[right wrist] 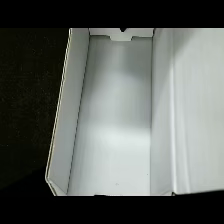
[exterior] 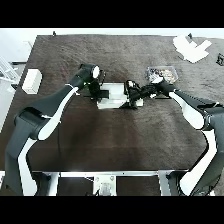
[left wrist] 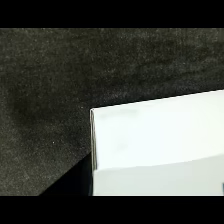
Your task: Fold the box and place the chain.
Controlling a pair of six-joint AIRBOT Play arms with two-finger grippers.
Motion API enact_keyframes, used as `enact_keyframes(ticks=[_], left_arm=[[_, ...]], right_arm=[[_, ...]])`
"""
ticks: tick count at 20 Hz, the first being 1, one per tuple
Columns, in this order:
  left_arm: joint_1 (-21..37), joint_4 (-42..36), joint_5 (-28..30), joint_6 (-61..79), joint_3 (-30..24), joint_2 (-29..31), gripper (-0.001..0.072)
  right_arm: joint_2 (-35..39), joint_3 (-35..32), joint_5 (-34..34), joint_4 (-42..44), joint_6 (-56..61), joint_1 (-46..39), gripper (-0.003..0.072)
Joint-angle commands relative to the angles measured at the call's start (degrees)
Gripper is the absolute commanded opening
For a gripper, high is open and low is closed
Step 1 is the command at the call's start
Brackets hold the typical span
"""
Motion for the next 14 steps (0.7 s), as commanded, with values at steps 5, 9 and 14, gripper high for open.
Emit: enact_keyframes(ticks=[5,9,14], left_arm=[[-0.24,0.20,-0.68,0.44,0.15,-0.17,0.0385],[-0.24,-0.22,-2.73,0.50,3.32,-0.17,0.0383],[0.31,-1.86,-9.79,2.29,6.34,2.27,0.0568]], right_arm=[[0.00,-0.02,-0.33,-0.11,-0.13,0.00,0.0592],[0.00,-0.02,-0.33,-0.11,-0.11,0.00,0.0592],[0.00,-0.02,-0.35,-0.11,-0.11,0.00,0.0592]])
